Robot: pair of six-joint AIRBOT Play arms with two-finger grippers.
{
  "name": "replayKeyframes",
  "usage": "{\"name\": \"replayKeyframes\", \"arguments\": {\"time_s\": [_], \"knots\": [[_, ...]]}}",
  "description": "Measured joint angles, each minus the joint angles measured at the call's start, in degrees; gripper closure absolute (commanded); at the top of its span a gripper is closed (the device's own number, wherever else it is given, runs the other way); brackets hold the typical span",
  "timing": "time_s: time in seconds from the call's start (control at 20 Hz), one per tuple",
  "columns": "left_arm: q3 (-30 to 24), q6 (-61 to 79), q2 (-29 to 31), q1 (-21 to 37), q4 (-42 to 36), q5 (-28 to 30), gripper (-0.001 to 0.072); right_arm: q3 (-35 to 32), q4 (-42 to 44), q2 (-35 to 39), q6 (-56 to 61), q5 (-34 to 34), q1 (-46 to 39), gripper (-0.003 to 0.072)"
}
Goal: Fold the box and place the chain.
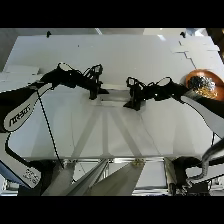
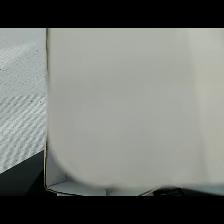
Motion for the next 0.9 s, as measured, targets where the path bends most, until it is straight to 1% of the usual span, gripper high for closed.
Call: {"name": "replayKeyframes", "arguments": {"time_s": [0.8, 0.85, 0.9], "knots": [[0.0, -0.1, 0.0, 0.0, -0.2, 0.0, 0.0692, 0.0, 0.0, 0.0, 0.0, 0.0, 0.0, 0.0227], [0.0, -0.2, 0.0, 0.0, -0.2, 0.0, 0.0663, 0.0, 0.0, 0.0, 0.0, 0.0, 0.0, 0.0227], [0.0, -0.2, 0.0, 0.0, -0.3, 0.1, 0.0589, 0.0, 0.0, 0.0, 0.0, 0.0, 0.0, 0.0227]]}}
